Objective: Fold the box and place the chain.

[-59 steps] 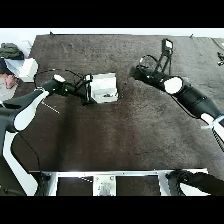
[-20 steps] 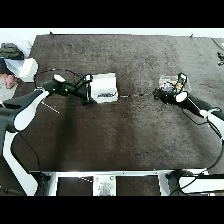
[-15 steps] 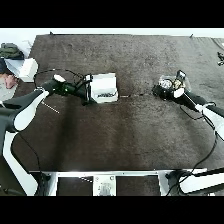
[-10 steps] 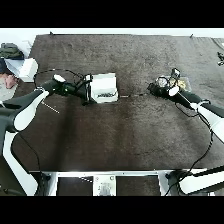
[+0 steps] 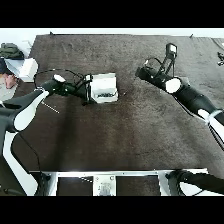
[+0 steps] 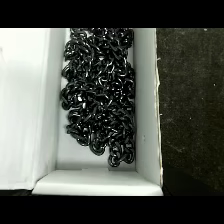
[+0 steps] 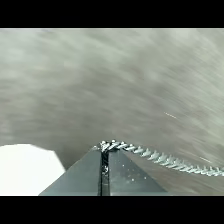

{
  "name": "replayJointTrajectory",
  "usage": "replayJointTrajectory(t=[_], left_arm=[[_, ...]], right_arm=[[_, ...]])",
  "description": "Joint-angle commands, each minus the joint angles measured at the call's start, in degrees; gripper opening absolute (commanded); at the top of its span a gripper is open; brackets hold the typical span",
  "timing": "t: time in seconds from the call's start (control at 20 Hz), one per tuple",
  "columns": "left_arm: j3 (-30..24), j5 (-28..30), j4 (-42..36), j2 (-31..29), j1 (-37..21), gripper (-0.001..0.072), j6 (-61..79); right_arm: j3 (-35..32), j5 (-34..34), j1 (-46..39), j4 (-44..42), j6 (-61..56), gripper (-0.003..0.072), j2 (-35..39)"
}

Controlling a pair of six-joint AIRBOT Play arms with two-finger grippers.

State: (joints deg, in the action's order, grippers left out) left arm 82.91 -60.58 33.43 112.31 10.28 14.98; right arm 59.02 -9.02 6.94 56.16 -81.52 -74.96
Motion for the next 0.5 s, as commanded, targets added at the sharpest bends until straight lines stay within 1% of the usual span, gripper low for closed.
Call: replayJointTrajectory(t=[0.0, 0.15, 0.25, 0.45], left_arm=[[-0.02, 0.02, 0.02, 0.02, 0.02, 0.0462, 0.0], [-0.02, 0.0, 0.02, 0.02, 0.02, 0.0462, 0.0], [-0.02, 0.02, 0.02, 0.02, 0.02, 0.0462, 0.0], [-0.02, 0.0, 0.02, 0.02, 0.02, 0.0462, 0.0]], right_arm=[[0.28, 4.35, 6.43, 0.02, 0.79, -0.0006, 5.88], [3.74, 4.79, 10.99, 0.26, 1.01, -0.0007, 6.36], [6.34, 4.85, 13.77, 2.78, 0.96, -0.0007, 6.03], [10.71, 4.79, 16.81, 2.82, 0.98, -0.0007, 3.17]])
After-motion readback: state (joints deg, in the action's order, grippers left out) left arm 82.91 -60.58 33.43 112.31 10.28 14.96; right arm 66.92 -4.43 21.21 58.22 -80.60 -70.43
